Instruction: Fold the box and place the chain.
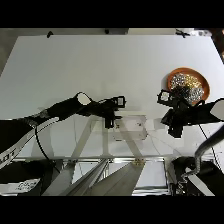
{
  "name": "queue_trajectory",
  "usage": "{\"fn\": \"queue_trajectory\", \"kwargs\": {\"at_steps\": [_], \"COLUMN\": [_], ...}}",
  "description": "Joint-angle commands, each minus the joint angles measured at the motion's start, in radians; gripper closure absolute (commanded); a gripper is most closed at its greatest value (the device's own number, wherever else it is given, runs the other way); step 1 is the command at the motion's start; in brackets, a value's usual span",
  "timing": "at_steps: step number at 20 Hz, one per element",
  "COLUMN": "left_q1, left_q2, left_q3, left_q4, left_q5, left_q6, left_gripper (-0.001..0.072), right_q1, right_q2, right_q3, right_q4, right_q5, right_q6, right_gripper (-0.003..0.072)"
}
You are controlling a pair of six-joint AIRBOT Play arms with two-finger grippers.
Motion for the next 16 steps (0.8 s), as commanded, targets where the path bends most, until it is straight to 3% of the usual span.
{"fn": "queue_trajectory", "kwargs": {"at_steps": [1,4,5,7,8,9,16], "left_q1": [-0.001,-0.001,-0.001,-0.001,-0.001,-0.001,-0.001], "left_q2": [-0.001,-0.001,-0.001,-0.001,-0.001,-0.001,-0.001], "left_q3": [-0.001,-0.001,-0.001,-0.001,-0.001,-0.001,-0.001], "left_q4": [0.002,0.001,0.001,0.001,0.001,0.002,0.002], "left_q5": [0.000,0.000,0.000,0.000,0.000,0.000,0.000], "left_q6": [0.000,0.000,0.000,0.000,0.000,0.000,0.000], "left_gripper": [0.0699,0.0699,0.0699,0.0699,0.0699,0.0699,0.0699], "right_q1": [0.000,0.000,0.000,0.008,0.025,0.048,0.249], "right_q2": [0.000,-0.002,-0.003,-0.006,-0.006,-0.006,-0.007], "right_q3": [0.000,-0.026,-0.053,-0.124,-0.158,-0.192,-0.296], "right_q4": [0.004,0.014,0.038,0.077,0.073,0.064,0.056], "right_q5": [0.024,0.008,-0.002,-0.049,-0.078,-0.110,-0.372], "right_q6": [-0.023,-0.058,-0.086,-0.132,-0.186,-0.227,-0.232], "right_gripper": [0.0673,0.0671,0.0578,0.0177,0.0030,-0.0011,-0.0015]}}
